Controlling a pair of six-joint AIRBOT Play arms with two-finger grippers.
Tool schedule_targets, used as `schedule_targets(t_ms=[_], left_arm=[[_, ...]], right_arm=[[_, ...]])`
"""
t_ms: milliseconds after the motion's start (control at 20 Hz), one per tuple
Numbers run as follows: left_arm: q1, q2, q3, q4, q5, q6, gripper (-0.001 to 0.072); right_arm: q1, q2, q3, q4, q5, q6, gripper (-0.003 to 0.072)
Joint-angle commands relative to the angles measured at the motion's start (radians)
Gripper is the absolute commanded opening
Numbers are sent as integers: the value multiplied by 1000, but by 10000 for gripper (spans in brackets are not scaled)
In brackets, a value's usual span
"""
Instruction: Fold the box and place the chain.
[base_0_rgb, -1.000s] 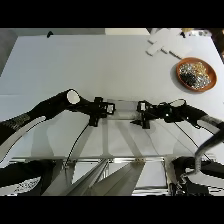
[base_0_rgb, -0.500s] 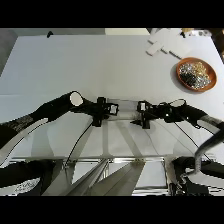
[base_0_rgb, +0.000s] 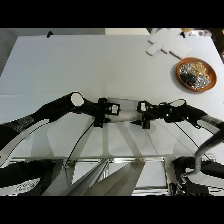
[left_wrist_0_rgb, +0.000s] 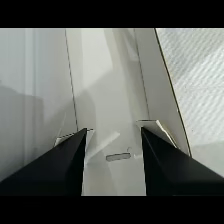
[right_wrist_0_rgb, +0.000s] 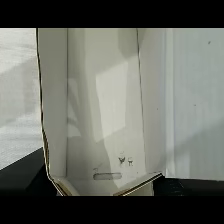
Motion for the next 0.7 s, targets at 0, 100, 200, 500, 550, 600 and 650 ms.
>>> schedule_targets(t_ms=[0, 100, 200, 500, 550, 600, 650], left_arm=[[-2, -8, 0, -5, -1, 0, 412], [-1, -11, 0, -5, -1, -1, 357], [4, 1, 1, 0, -27, -15, 84], [71, 113, 1, 147, -149, -384, 4], [92, 140, 1, 175, -179, -475, 4], [113, 169, 1, 200, -201, -553, 4], [140, 201, 1, 223, -218, -640, 3]], right_arm=[[1, 0, -1, 2, -1, 1, 460], [1, 0, -1, 2, -1, 1, 460], [1, 0, -1, 2, -1, 1, 460], [1, 0, -1, 2, -1, 1, 460], [1, 0, -1, 2, -1, 1, 460], [1, 0, -1, 2, -1, 1, 460], [1, 0, -1, 2, -1, 1, 460]])
